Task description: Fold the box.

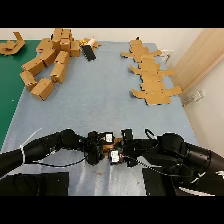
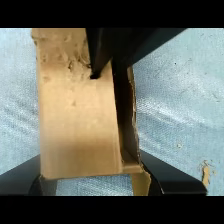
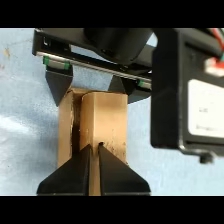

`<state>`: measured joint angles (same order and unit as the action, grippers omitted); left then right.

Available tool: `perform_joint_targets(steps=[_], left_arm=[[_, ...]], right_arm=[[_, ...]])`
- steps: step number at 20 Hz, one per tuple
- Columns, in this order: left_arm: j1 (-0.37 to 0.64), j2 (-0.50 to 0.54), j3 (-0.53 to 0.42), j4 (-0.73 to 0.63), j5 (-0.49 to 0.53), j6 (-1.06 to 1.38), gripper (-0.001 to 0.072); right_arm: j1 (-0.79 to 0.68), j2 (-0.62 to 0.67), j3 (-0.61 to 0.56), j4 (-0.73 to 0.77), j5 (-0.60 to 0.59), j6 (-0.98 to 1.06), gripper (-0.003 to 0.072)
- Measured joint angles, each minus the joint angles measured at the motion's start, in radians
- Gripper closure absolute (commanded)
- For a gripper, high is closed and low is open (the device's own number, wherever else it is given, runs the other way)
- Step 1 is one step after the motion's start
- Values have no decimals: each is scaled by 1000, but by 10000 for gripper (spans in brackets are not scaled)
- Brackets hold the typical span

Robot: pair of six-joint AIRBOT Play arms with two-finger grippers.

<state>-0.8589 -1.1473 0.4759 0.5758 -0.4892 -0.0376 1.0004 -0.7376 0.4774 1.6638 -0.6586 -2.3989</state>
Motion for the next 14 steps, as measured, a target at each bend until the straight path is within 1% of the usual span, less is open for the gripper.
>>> perform_joint_targets(steps=[6, 11, 12, 13, 14], left_arm=[[0, 0, 0, 2, 0, 1, 100], [0, 0, 0, 1, 0, 0, 100], [0, 0, 0, 1, 0, 0, 100], [0, 0, 0, 0, 0, 0, 100], [0, 0, 0, 0, 0, 0, 100]], right_arm=[[31, -10, -11, 60, -9, 1, 600], [39, 9, -14, 92, -21, 2, 580], [39, 19, -15, 89, -27, 7, 572], [40, 28, -15, 82, -34, 14, 538], [40, 35, -15, 72, -40, 22, 521]])
